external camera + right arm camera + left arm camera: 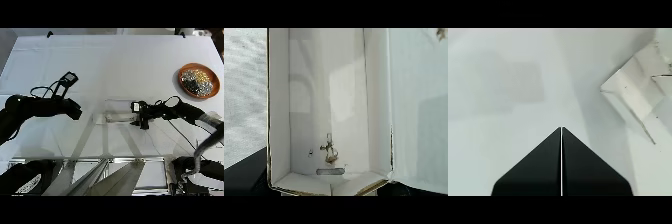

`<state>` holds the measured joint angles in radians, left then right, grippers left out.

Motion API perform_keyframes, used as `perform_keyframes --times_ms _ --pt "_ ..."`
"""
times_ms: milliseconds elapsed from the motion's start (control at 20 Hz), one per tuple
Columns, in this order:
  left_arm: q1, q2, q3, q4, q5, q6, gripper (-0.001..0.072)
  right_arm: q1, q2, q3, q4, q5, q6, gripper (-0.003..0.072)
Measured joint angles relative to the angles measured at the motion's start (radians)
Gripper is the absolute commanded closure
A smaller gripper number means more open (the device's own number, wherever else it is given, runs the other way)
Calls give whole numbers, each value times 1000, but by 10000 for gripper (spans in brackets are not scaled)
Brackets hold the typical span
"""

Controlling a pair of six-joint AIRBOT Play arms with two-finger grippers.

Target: Fold the box and place the chain.

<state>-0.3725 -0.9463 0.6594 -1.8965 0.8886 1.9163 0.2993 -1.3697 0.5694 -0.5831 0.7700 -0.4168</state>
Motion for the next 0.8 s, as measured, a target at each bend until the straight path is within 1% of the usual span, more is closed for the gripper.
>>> perform_keyframes --times_ms 100,250,400,500,800 --pt "55 -39 -16 -87 45 14 697 0 0 0 0 0 0 288" --pt "83 -133 -30 -220 70 63 697 0 0 0 0 0 0 288" --pt "71 -232 -35 -322 66 89 697 0 0 0 0 0 -1 288" --pt "55 -277 -37 -372 54 96 697 0 0 0 0 0 -1 288" --pt "8 -340 -38 -461 2 103 697 0 0 0 0 0 -1 288"
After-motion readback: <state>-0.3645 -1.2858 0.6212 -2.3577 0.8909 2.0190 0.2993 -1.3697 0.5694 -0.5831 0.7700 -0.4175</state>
